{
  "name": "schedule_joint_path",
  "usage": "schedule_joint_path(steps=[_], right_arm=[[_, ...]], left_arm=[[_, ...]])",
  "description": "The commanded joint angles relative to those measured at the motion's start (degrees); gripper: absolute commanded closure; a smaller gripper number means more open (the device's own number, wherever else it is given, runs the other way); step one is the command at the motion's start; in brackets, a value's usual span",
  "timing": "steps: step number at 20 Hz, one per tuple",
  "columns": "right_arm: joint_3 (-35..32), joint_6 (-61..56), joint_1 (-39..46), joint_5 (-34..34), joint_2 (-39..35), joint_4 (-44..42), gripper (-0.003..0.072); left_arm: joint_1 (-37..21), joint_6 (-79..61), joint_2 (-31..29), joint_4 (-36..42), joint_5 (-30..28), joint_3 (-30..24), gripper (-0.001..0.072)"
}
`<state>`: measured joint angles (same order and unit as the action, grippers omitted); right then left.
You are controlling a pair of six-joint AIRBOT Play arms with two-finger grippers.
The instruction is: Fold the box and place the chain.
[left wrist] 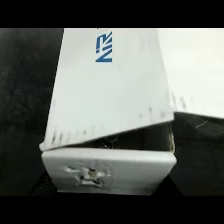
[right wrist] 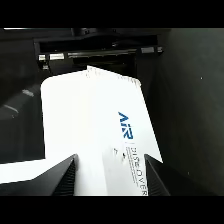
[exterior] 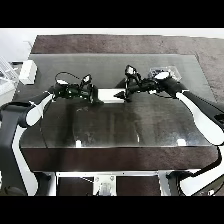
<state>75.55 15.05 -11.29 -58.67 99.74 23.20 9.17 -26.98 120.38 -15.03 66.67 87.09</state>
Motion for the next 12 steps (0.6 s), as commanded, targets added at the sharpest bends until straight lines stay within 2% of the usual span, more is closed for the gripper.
schedule_joint_path(steps=[1,12], right_arm=[[-1.2,4.3,-0.5,1.7,0.1,-2.3,0.0172],[-2.3,9.7,-1.2,3.4,0.1,-2.2,0.0172]], left_arm=[[0.0,0.0,0.0,0.0,0.0,0.0,0.0187],[0.0,0.0,0.0,0.0,0.0,0.0,0.0188]])
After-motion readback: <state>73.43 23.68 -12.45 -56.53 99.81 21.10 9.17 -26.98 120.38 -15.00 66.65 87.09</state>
